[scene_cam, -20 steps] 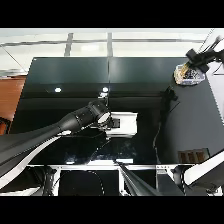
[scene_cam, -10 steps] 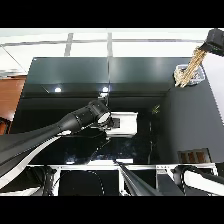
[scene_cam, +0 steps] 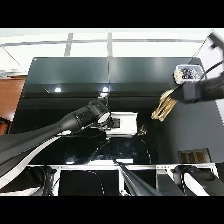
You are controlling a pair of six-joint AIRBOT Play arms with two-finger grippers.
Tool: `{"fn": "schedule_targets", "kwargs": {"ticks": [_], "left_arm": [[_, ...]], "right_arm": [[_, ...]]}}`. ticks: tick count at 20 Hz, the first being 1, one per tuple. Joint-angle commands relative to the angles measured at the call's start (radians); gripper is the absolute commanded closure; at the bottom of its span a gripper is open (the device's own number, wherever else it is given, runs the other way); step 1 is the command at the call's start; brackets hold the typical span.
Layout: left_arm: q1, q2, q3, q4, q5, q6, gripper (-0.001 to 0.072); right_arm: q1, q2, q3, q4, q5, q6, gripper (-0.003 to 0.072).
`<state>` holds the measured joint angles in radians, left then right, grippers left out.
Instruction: Fold the box and place the chain.
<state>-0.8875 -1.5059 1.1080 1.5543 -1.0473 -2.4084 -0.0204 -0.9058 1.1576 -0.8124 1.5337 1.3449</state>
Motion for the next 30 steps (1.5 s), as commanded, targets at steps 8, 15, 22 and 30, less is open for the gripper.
{"fn": "schedule_targets", "kwargs": {"ticks": [8,15,22,30], "left_arm": [[0.000,0.000,0.000,-0.003,-0.002,0.000,0.0683],[0.000,0.000,0.000,-0.003,-0.003,0.000,0.0683],[0.000,0.000,0.000,-0.003,-0.004,0.000,0.0683],[0.000,0.000,0.000,-0.003,-0.003,0.000,0.0682]], "right_arm": [[0.347,-0.016,-0.109,0.209,-0.224,0.011,0.0684],[0.348,-0.043,-0.229,-0.068,-0.318,0.167,0.0682],[0.428,-0.106,-0.250,-0.051,-0.364,0.169,0.0683],[0.425,-0.111,-0.171,0.000,-0.368,0.151,0.0685]]}}
